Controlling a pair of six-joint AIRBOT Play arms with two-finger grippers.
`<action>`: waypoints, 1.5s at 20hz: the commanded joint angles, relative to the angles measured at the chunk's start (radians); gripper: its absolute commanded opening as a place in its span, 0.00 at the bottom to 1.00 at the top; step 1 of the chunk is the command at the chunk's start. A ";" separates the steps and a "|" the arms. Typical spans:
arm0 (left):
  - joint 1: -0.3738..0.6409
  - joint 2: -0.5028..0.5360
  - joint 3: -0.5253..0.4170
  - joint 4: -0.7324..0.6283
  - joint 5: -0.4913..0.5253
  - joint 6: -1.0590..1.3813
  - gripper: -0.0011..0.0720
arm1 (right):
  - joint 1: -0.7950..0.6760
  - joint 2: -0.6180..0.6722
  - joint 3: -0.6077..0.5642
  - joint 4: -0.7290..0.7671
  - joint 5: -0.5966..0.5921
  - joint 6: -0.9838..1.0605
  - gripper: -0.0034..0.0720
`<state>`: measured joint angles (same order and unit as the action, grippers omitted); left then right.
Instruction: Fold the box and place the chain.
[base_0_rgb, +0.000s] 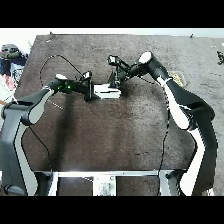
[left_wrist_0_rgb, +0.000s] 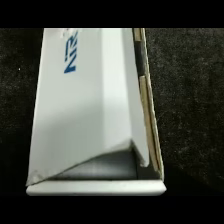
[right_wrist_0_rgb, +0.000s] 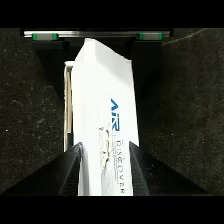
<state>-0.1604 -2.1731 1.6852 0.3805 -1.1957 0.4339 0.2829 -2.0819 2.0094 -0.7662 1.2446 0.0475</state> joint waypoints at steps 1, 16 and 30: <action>0.000 0.000 0.001 0.001 -0.001 0.001 0.34 | 0.001 0.004 0.000 -0.006 0.009 0.001 0.49; 0.000 0.000 0.001 0.001 -0.001 0.001 0.34 | 0.001 -0.009 -0.010 -0.047 0.037 0.027 0.49; 0.000 0.000 0.001 0.001 -0.001 0.001 0.34 | 0.001 0.006 -0.024 -0.036 -0.018 0.027 0.49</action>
<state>-0.1604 -2.1731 1.6855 0.3813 -1.1965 0.4343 0.2836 -2.0750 1.9945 -0.8017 1.2232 0.0746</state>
